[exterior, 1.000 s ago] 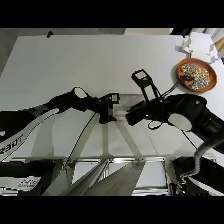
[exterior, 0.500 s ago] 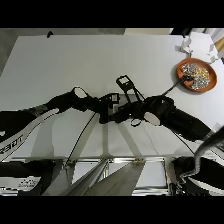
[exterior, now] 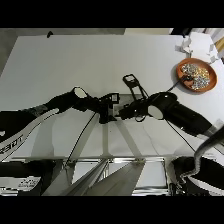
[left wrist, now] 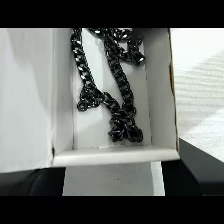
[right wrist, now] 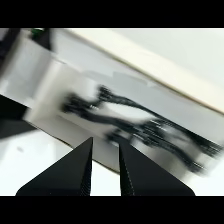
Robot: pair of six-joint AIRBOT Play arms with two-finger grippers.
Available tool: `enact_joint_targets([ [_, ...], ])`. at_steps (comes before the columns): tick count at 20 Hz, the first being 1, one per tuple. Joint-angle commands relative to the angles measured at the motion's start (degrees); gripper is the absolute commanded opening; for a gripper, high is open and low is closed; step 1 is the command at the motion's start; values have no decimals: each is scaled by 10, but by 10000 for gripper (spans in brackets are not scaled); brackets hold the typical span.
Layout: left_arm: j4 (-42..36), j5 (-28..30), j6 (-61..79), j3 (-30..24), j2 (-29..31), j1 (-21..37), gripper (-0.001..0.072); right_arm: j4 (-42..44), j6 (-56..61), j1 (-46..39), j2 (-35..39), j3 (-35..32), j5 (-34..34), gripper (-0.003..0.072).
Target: Fold the box and place the chain.
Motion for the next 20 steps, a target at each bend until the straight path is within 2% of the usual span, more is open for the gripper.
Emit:
enact_joint_targets([
  [1, 0, 0, 0, 0, 0, 0, 207, -13, -26, -71, 61, 0, 94, 183],
  [5, 0, 0, 0, 0, 0, 0, 207, -19, -63, -183, 79, 0, 107, 172],
  [10, 0, 0, 0, 0, 0, 0, 207, -33, -72, -281, 33, 0, 81, 173],
  [17, 0, 0, 0, 0, 0, 0, 207, -32, -99, -304, -99, 0, 32, 175],
  [20, 0, 0, 0, 0, 0, 0, 207, -33, -99, -304, -130, 0, 14, 175],
])
